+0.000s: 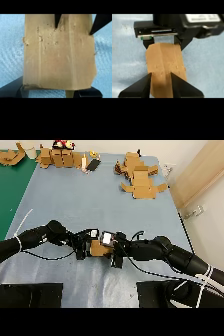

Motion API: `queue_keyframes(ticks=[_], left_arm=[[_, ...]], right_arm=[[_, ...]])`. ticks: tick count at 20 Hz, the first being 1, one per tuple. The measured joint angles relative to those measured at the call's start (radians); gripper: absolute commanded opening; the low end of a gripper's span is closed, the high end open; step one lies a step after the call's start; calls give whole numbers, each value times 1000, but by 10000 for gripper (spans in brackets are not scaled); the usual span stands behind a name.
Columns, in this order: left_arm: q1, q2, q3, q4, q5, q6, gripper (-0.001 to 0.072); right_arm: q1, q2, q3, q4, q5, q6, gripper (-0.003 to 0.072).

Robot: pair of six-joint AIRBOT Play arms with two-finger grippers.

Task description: Fold the box.

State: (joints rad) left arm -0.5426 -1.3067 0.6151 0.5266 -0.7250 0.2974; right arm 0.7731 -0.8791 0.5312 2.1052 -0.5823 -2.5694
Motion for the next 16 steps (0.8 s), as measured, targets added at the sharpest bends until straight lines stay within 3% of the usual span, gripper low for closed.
queue_keyframes(ticks=[8,12,15,16], left_arm=[[0,0,0,0,0,0,399],[0,0,0,0,0,0,399],[0,0,0,0,0,0,399],[0,0,0,0,0,0,399]], right_arm=[[11,-21,0,-76,65,-147,381],[25,-23,0,-106,86,-162,281],[30,-23,0,-116,96,-167,277],[31,-23,0,-117,97,-169,230]])
